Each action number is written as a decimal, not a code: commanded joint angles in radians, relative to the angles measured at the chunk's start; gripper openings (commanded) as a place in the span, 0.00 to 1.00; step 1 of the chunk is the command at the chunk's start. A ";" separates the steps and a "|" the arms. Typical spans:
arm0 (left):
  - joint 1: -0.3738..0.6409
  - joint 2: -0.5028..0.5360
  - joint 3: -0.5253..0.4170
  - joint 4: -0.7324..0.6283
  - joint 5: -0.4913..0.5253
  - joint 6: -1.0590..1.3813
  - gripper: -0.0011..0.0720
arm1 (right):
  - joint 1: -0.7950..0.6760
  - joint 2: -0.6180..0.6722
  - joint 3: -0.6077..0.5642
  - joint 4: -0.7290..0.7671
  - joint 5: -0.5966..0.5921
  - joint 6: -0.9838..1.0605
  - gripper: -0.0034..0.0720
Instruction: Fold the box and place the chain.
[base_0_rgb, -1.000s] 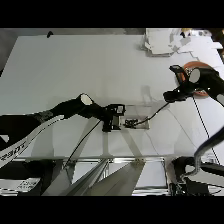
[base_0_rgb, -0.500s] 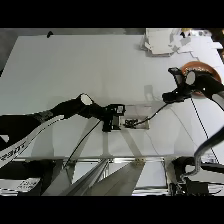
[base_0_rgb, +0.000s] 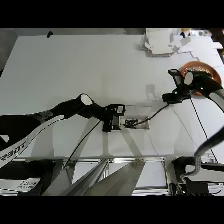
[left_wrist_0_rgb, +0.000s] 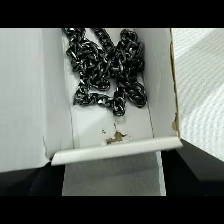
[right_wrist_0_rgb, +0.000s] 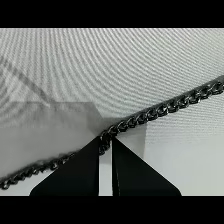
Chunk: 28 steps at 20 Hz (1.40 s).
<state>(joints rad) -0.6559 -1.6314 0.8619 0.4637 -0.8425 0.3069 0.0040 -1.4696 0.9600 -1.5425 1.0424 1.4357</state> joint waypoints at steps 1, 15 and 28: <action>0.000 0.001 0.001 0.000 0.001 0.000 0.13 | 0.000 0.087 0.002 -0.002 0.021 -0.004 0.07; 0.000 0.001 0.001 0.000 0.000 0.000 0.13 | 0.137 0.714 -0.002 0.318 0.224 -0.129 0.07; 0.000 0.001 0.001 0.000 0.000 0.000 0.13 | 0.321 0.906 -0.045 0.509 0.116 -0.048 0.07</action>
<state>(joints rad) -0.6559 -1.6314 0.8619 0.4637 -0.8425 0.3065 0.3115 -0.5747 0.9401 -1.0634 1.2243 1.3529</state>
